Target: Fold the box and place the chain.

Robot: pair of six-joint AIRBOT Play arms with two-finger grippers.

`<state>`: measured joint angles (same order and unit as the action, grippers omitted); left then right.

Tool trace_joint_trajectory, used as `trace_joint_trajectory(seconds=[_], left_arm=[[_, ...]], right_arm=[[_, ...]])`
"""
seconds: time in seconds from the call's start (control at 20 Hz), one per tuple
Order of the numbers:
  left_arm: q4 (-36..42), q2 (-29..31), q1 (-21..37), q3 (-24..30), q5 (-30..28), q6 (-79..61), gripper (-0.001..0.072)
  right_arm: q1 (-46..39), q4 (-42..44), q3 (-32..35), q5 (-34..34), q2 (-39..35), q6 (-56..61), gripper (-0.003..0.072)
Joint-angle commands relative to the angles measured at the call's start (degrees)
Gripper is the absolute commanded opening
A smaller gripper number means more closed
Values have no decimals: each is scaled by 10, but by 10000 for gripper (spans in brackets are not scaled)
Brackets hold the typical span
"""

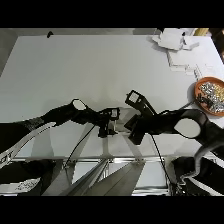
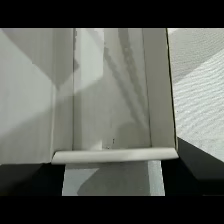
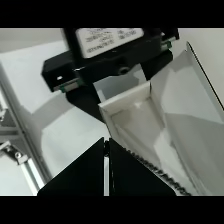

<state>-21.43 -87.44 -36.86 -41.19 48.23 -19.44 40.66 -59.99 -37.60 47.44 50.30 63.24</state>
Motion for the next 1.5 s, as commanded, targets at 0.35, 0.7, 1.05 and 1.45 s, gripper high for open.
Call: trace_joint_trajectory(seconds=[0.35,0.7,1.05,1.45], left_arm=[[0,0,0,0,0,0,272],[0,0,0,0,0,0,272],[0,0,0,0,0,0,272],[0,0,0,0,0,0,272]], right_arm=[[-62,-140,-35,137,-27,-113,288],[-276,-178,18,141,-50,-423,287],[-333,-135,66,52,60,-570,249],[-333,-99,66,10,155,-622,219]])
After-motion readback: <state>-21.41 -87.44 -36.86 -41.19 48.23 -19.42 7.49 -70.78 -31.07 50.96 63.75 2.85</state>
